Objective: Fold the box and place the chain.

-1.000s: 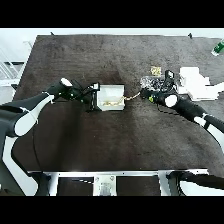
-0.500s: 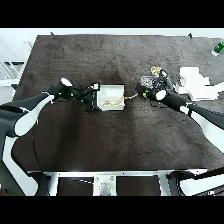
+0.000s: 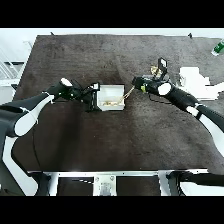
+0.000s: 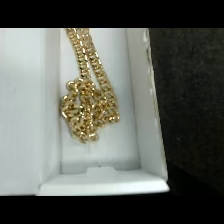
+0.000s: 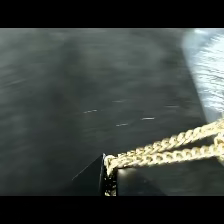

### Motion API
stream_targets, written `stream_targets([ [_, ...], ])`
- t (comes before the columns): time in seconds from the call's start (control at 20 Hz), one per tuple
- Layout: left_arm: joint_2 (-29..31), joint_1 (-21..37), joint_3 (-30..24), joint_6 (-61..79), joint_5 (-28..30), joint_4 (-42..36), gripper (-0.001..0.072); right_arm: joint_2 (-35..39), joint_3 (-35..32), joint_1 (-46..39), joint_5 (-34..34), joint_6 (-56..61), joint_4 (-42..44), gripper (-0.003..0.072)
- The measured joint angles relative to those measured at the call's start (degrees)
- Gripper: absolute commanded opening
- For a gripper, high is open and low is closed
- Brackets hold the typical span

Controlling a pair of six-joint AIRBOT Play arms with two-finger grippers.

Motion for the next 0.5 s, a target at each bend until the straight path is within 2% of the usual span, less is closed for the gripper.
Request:
stream_targets([
  [0.3,0.0,0.0,0.0,0.0,0.0,0.0,0.0422,13.4,0.0,7.0,4.4,-4.4,-0.2,0.001],
  [0.5,0.0,0.0,0.0,0.0,0.0,0.0,0.0423,17.4,0.0,12.0,5.2,-5.2,-0.3,0.0009],
])
